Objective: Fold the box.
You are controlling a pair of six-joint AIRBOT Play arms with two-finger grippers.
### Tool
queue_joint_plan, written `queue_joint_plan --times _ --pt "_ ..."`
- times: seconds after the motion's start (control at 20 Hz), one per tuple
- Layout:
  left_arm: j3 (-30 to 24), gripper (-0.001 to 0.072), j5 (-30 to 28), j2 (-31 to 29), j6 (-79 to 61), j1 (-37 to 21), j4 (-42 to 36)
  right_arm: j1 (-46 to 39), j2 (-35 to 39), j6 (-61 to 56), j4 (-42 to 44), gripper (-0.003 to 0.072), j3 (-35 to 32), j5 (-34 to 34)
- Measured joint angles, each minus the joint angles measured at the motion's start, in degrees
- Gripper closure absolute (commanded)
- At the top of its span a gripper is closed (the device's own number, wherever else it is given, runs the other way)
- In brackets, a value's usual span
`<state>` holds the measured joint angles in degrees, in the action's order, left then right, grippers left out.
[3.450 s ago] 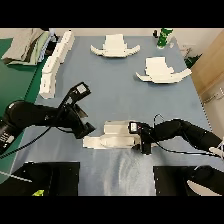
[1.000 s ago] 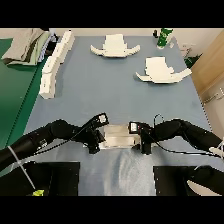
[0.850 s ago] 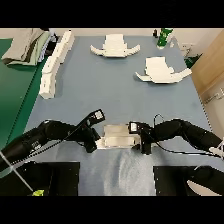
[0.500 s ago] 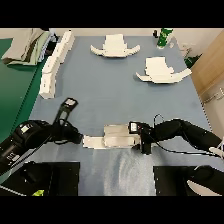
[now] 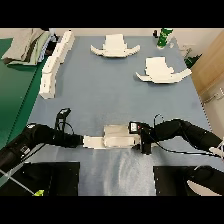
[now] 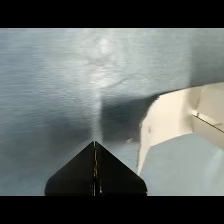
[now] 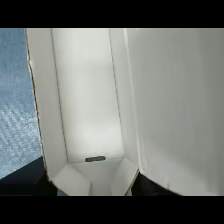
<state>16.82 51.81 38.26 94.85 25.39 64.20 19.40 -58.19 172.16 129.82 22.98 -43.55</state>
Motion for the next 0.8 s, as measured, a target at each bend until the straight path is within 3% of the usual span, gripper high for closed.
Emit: queue_joint_plan --times 0.2,0.35,0.8 --pt "-0.76 0.0696 -4.2 6.67 -13.66 -0.61 -15.69 0.0 0.0 0.0 0.0 0.0164 0.0 0.0" --pt "-0.81 0.0696 -4.42 7.78 -21.79 -0.61 -24.94 0.0 0.0 0.0 0.0 0.0164 0.0 0.0" --pt "-0.81 0.0684 -2.4 3.04 -27.69 -0.72 -33.38 0.0 0.0 0.0 0.0 0.0164 0.0 0.0"
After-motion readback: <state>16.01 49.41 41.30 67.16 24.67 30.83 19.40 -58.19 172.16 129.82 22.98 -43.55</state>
